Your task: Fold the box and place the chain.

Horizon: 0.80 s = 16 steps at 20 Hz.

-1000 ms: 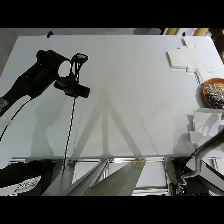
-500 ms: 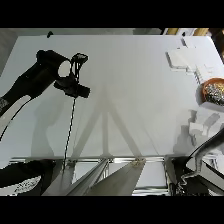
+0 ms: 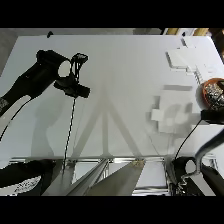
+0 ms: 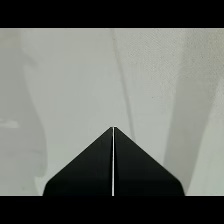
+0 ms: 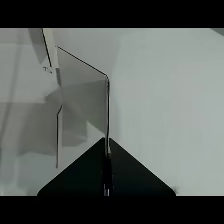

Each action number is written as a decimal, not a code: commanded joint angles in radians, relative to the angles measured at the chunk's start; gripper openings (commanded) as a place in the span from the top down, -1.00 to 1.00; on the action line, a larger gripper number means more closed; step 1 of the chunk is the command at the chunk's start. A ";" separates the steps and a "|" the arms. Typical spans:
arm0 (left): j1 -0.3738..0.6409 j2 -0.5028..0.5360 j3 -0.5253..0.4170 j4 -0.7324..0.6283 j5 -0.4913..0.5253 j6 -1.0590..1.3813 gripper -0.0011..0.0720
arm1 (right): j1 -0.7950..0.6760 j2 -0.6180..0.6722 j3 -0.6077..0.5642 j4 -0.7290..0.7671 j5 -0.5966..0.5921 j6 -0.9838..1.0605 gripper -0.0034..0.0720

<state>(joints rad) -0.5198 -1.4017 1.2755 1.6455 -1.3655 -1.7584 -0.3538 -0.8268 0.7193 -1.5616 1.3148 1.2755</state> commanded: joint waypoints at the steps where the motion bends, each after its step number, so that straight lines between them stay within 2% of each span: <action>1: 0.001 0.000 0.000 0.000 0.000 0.000 0.95 | 0.222 0.171 -0.034 0.088 0.032 0.089 0.86; 4: 0.001 0.000 0.000 0.000 0.000 0.000 0.95 | 0.351 0.304 -0.119 0.152 0.032 0.156 0.86; 7: 0.001 0.000 0.000 0.000 0.002 0.000 0.95 | 0.431 0.384 -0.210 0.183 0.039 0.214 0.86; 12: 0.001 0.000 0.000 -0.004 0.010 0.000 0.95 | 0.506 0.401 -0.300 0.257 0.018 0.217 0.86; 16: 0.001 0.000 -0.001 -0.021 0.134 0.005 0.95 | 0.536 0.401 -0.300 0.257 0.018 0.216 0.86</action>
<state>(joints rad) -0.5198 -1.4017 1.2755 1.6333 -1.3064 -1.7584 0.1562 -0.4320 0.4313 -1.3216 1.3350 1.4879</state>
